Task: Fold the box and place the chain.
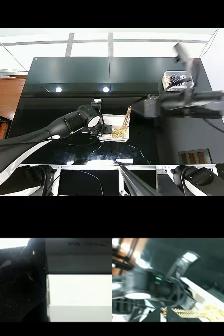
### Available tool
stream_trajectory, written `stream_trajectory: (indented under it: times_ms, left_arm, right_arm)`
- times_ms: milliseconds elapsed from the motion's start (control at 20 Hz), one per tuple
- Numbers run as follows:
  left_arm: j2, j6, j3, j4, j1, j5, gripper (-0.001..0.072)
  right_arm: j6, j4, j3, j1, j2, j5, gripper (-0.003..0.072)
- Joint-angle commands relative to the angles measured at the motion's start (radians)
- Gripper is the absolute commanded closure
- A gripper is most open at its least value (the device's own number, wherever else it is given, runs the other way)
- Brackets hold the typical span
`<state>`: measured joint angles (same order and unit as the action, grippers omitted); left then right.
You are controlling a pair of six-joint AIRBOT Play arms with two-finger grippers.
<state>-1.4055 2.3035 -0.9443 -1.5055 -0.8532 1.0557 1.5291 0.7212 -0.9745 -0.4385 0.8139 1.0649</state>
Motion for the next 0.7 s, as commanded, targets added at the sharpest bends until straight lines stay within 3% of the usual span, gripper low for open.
stream_trajectory:
  times_ms: [0, 100, 200, 400, 450, 500, 550, 650]
  left_arm:
    - [0.0, 0.0, 0.0, 0.0, 0.0, 0.0, 0.068]
    - [0.0, 0.0, 0.0, 0.0, 0.0, -0.002, 0.068]
    - [0.0, 0.0, 0.0, 0.0, 0.0, -0.005, 0.068]
    - [0.0, 0.0, 0.0, 0.0, 0.0, 0.002, 0.0679]
    - [0.0, 0.0, 0.0, 0.0, 0.001, 0.002, 0.068]
    - [-0.001, 0.0, 0.0, -0.001, 0.001, 0.001, 0.068]
    - [0.0, 0.0, -0.001, 0.002, 0.001, -0.001, 0.068]
    - [0.0, 0.001, -0.001, 0.026, 0.001, 0.006, 0.068]
  right_arm:
    - [0.003, -0.023, 0.101, -0.063, 0.074, -0.144, 0.0678]
    - [0.0, -0.019, 0.101, -0.139, 0.142, -0.217, 0.0678]
    - [0.001, 0.038, 0.101, -0.154, 0.18, -0.193, 0.0678]
    - [0.141, 0.337, 0.106, -0.158, 0.182, -0.118, 0.0659]
    - [0.142, 0.331, 0.111, -0.16, 0.182, -0.122, 0.0601]
    - [0.14, 0.328, 0.111, -0.163, 0.182, -0.125, 0.0293]
    - [0.137, 0.335, 0.108, -0.161, 0.18, -0.117, 0.015]
    - [0.134, 0.398, 0.083, -0.099, 0.153, -0.072, 0.015]
